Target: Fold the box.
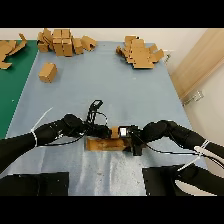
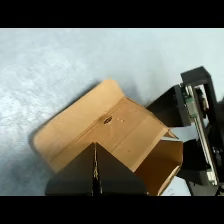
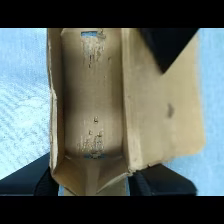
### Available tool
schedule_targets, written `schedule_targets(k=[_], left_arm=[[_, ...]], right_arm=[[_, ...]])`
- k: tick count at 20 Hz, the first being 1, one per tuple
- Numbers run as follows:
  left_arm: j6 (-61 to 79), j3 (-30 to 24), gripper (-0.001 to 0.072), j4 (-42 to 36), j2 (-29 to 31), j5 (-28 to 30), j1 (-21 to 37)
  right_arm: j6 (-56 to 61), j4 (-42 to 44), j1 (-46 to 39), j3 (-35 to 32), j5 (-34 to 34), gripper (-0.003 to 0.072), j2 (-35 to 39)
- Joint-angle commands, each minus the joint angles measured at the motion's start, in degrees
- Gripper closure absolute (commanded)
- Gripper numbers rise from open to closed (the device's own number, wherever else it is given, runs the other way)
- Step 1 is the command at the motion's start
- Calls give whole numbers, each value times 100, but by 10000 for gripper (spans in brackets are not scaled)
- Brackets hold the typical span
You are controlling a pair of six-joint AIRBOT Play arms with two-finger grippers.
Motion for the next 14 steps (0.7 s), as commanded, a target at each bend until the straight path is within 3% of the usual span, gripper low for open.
schedule_targets(k=[1,7,10,14], left_arm=[[-48,90,700,105,-157,-234,33],[-33,105,699,109,-184,-319,63],[13,236,699,109,-146,-409,391],[579,501,700,103,-9,-1121,1001]], right_arm=[[0,0,0,-4,-17,180,-2],[0,0,0,-4,-17,180,-2],[0,0,0,-4,-17,180,-2],[0,0,0,-2,-15,180,-2]])
